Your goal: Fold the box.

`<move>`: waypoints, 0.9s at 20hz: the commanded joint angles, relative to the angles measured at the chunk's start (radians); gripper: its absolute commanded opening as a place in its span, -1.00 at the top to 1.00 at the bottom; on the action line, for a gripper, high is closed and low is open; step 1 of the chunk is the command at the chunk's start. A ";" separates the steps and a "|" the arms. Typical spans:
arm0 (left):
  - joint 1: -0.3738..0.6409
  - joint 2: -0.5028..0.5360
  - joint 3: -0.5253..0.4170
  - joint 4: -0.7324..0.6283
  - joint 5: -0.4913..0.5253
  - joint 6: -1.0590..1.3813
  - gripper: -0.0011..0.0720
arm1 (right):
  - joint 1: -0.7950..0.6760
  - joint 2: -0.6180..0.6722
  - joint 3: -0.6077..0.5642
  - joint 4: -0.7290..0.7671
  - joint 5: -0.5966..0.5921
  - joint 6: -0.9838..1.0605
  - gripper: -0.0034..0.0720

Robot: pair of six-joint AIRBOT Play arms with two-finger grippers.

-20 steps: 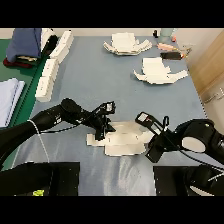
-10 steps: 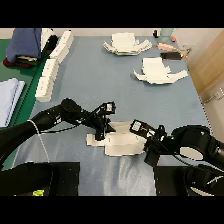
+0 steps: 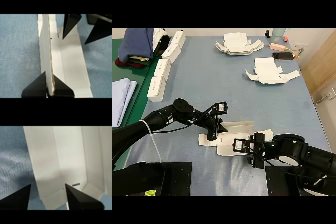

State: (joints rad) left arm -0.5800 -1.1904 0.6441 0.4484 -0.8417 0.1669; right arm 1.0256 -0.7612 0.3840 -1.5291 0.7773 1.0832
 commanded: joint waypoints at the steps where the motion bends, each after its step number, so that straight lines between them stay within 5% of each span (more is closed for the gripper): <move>1: 0.000 0.000 0.001 0.000 0.000 0.000 0.93 | 0.005 -0.042 -0.004 -0.115 -0.077 0.064 -0.88; 11: 0.000 0.000 0.001 0.000 0.000 0.000 0.93 | 0.002 0.061 0.066 -0.338 0.039 0.567 -0.88; 18: 0.000 0.000 0.001 0.000 0.000 0.000 0.93 | 0.002 0.056 0.066 -0.390 0.043 0.618 -0.91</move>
State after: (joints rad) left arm -0.5800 -1.1904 0.6441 0.4484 -0.8417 0.1669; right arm 1.0279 -0.7059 0.4488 -1.8885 0.8177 1.6733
